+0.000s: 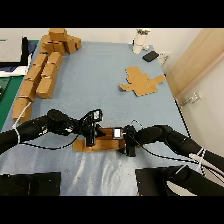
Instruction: Fold the box.
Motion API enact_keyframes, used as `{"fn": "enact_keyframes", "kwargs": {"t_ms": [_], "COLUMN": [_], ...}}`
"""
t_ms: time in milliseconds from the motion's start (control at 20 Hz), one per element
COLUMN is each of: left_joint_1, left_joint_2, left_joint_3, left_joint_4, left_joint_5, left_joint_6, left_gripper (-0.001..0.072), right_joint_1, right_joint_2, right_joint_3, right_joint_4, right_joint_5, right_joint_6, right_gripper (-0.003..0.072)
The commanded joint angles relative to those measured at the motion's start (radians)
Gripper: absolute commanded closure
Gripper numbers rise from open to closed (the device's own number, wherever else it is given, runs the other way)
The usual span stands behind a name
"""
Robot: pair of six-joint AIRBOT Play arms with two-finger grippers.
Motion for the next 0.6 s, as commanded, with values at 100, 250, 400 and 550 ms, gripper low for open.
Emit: {"fn": "enact_keyframes", "kwargs": {"t_ms": [100, 250, 400, 550], "left_joint_1": [-0.001, -0.001, -0.001, -0.001], "left_joint_2": [0.0, 0.0, 0.0, 0.0], "left_joint_3": [0.0, 0.0, 0.0, 0.0], "left_joint_4": [0.0, 0.0, 0.0, 0.0], "left_joint_5": [0.0, 0.0, 0.0, 0.0], "left_joint_6": [0.0, 0.0, 0.0, 0.0], "left_gripper": [0.0698, 0.0698, 0.0699, 0.0698], "right_joint_1": [0.0, 0.0, 0.0, 0.0], "right_joint_2": [-0.003, -0.003, -0.003, -0.003], "right_joint_3": [0.001, 0.001, 0.001, 0.001], "right_joint_4": [0.005, 0.005, 0.004, 0.004], "right_joint_5": [0.001, 0.002, 0.001, 0.001], "right_joint_6": [-0.007, -0.006, -0.006, -0.006], "right_gripper": [0.0098, 0.0098, 0.0098, 0.0097]}}
